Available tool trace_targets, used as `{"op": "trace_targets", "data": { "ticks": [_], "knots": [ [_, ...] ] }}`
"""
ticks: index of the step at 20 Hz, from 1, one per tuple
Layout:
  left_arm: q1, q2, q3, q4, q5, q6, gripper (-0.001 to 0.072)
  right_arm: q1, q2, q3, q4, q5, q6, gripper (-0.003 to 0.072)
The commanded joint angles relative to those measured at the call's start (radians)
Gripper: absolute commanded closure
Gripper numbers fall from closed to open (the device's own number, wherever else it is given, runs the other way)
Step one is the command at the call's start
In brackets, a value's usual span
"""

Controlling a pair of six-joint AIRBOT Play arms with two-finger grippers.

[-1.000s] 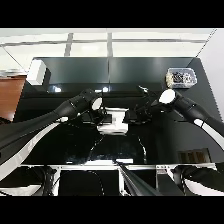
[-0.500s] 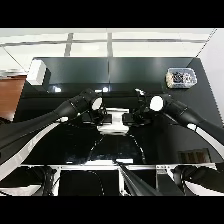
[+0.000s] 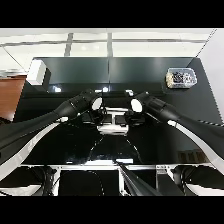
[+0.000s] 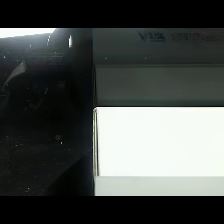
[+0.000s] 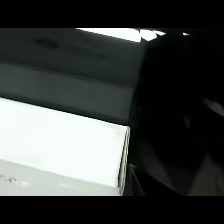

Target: Fold the box and place the chain.

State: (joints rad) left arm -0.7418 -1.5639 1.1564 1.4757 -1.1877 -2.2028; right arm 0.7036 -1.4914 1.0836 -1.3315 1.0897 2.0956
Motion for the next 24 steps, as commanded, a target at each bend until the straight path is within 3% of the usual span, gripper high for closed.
{"op": "trace_targets", "data": {
  "ticks": [1, 9, 10, 11, 12, 15, 17, 19, 21, 22, 24],
  "knots": [
    [0.001, -0.001, 0.0, 0.0, 0.0, 0.0, 0.0683, 0.034, -0.045, 0.063, -0.085, 0.094, 0.11, 0.0326],
    [0.001, -0.001, 0.0, 0.001, 0.002, 0.0, 0.0682, 0.034, -0.063, 0.063, -0.076, 0.099, 0.122, 0.0328],
    [0.001, -0.001, 0.0, 0.001, 0.001, 0.0, 0.0683, 0.034, -0.065, 0.063, -0.068, 0.101, 0.122, 0.051],
    [0.001, -0.001, 0.0, 0.001, 0.001, 0.0, 0.0683, 0.036, -0.065, 0.063, -0.065, 0.097, 0.122, 0.0634],
    [0.001, -0.001, 0.0, 0.001, 0.001, 0.0, 0.0683, 0.037, -0.065, 0.063, -0.064, 0.096, 0.122, 0.067],
    [0.001, -0.001, 0.0, 0.001, 0.001, 0.0, 0.0682, 0.038, -0.065, 0.063, -0.064, 0.096, 0.126, 0.0667],
    [0.001, -0.001, 0.0, 0.001, 0.001, 0.0, 0.0683, 0.038, -0.065, 0.063, -0.06, 0.094, 0.127, 0.0479],
    [0.001, -0.001, 0.0, 0.001, 0.001, 0.0, 0.0682, 0.038, -0.065, 0.063, -0.058, 0.093, 0.129, 0.0479],
    [0.001, -0.001, 0.0, 0.001, 0.001, 0.0, 0.0683, 0.038, -0.066, 0.063, -0.056, 0.092, 0.138, 0.0484],
    [0.001, -0.001, 0.0, 0.001, 0.001, 0.0, 0.0683, 0.038, -0.066, 0.063, -0.058, 0.096, 0.137, 0.0662],
    [0.001, -0.001, 0.0, 0.001, 0.001, 0.0, 0.0683, 0.038, -0.066, 0.063, -0.061, 0.095, 0.137, 0.0671]
  ]
}}
